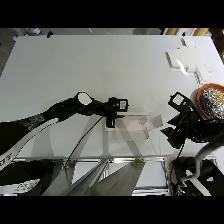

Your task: Fold the box and place the chain.

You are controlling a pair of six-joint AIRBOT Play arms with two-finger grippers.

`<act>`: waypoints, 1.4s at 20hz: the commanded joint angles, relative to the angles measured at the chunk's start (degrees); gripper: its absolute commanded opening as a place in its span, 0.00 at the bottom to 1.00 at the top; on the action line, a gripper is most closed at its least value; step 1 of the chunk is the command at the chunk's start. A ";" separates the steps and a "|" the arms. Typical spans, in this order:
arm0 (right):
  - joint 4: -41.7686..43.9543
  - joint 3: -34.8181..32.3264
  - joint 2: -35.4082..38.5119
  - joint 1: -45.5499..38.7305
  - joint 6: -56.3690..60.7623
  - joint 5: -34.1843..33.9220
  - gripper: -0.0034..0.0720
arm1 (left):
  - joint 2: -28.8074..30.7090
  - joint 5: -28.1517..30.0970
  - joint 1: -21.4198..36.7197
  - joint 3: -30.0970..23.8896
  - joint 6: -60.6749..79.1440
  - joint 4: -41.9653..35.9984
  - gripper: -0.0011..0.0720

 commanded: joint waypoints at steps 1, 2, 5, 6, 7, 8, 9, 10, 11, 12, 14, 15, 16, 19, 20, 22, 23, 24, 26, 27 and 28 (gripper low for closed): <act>3.30 -0.04 0.00 0.02 -2.60 0.17 0.57 | 0.02 0.00 -0.02 0.00 0.02 0.02 0.03; 4.02 -0.04 0.00 0.02 -3.54 0.28 0.57 | 0.02 0.00 -0.04 0.00 0.02 0.02 0.03; 6.80 -0.04 0.00 0.02 -7.82 0.96 0.22 | 0.02 0.00 -0.02 0.00 0.02 0.00 0.03; 9.49 -0.04 0.00 0.02 -10.95 1.40 0.12 | 0.02 0.00 -0.02 0.00 0.02 0.02 0.03; 12.44 -0.04 0.00 0.02 -14.53 1.40 0.07 | 0.02 0.00 -0.02 0.00 0.02 0.02 0.03; 14.49 -0.04 0.00 0.02 -17.38 1.11 0.07 | 0.02 0.00 -0.02 0.00 0.02 0.00 0.03; 15.39 -0.09 -0.02 0.02 -19.85 0.92 0.07 | 0.02 0.00 -0.02 0.00 0.02 0.02 0.03; 15.32 -0.44 -0.11 0.02 -21.51 0.70 0.07 | 0.02 0.00 -0.02 0.00 0.02 0.02 0.03; 15.30 -1.16 -0.42 0.02 -22.58 0.24 0.07 | 0.02 0.00 -0.02 0.00 0.02 0.02 0.03; 15.47 -2.14 -0.90 0.04 -22.88 -0.35 0.07 | 0.02 0.00 -0.02 0.00 0.02 0.02 0.03; 15.65 -4.07 -2.71 0.02 -24.46 -0.48 0.07 | 0.02 0.00 -0.02 0.00 0.02 0.02 0.03; 15.63 -5.22 -3.48 0.02 -26.97 -0.52 0.07 | 0.02 0.00 -0.04 0.00 0.02 0.02 0.03; 15.61 -6.56 -3.87 0.04 -30.62 -0.83 0.07 | 0.02 0.00 -0.02 0.00 0.02 0.02 0.03; 12.09 -10.62 -3.91 4.59 -39.69 -7.08 0.17 | 0.02 0.00 -0.04 0.00 0.02 0.02 0.03; 10.03 -11.74 -3.91 7.48 -41.57 -10.93 0.31 | 0.02 0.00 -0.02 0.00 0.02 0.02 0.03; 6.62 -13.42 -3.91 13.35 -42.60 -17.92 0.65 | 0.02 0.00 -0.02 0.00 0.02 0.02 0.03; 5.73 -14.03 -3.91 15.74 -42.56 -20.74 0.72 | 0.02 0.00 -0.02 0.00 0.02 0.02 0.03; 5.49 -14.67 -3.91 17.59 -42.56 -22.99 0.77 | 0.02 0.00 -0.02 0.00 0.02 0.00 0.03; 5.33 -16.33 -3.91 19.34 -42.51 -25.51 0.79 | 0.02 0.00 -0.02 0.00 0.02 0.00 0.03; 4.50 -17.33 -3.91 19.34 -42.34 -25.77 0.79 | 0.02 0.00 -0.02 0.00 0.02 0.02 0.03; 3.34 -18.03 -3.91 19.34 -41.42 -25.57 0.80 | 0.02 0.00 -0.02 0.00 0.02 0.02 0.03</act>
